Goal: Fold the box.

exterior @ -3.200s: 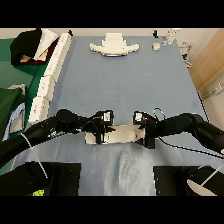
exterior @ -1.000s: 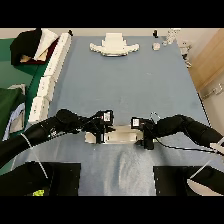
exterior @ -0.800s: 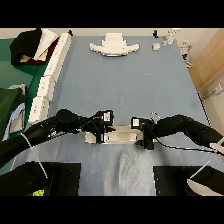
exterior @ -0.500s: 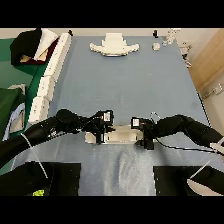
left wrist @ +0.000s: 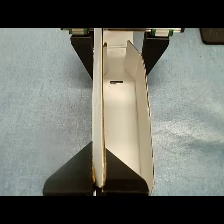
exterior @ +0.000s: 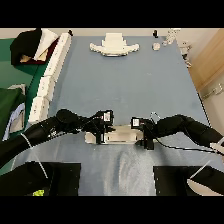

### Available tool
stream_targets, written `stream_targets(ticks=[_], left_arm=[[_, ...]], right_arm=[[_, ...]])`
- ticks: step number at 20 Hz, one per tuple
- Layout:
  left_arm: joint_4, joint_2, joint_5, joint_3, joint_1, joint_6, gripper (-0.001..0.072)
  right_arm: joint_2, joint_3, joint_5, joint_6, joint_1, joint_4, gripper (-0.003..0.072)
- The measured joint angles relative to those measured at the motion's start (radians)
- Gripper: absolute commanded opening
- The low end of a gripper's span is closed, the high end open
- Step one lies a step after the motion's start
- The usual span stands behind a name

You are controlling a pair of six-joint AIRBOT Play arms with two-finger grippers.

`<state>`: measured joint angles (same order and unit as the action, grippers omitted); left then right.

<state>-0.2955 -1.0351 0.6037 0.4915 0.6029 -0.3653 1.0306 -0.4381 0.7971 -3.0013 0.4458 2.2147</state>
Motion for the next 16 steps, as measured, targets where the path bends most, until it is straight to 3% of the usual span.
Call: stream_targets(ticks=[15, 16], left_arm=[[0.003, -0.002, 0.008, 0.000, 0.001, 0.000, 0.0016], [0.003, -0.002, 0.008, 0.000, 0.001, 0.000, 0.0163]], right_arm=[[0.000, 0.000, 0.002, 0.000, 0.000, -0.001, 0.0525], [0.000, 0.000, 0.002, 0.000, 0.000, -0.001, 0.0525]])
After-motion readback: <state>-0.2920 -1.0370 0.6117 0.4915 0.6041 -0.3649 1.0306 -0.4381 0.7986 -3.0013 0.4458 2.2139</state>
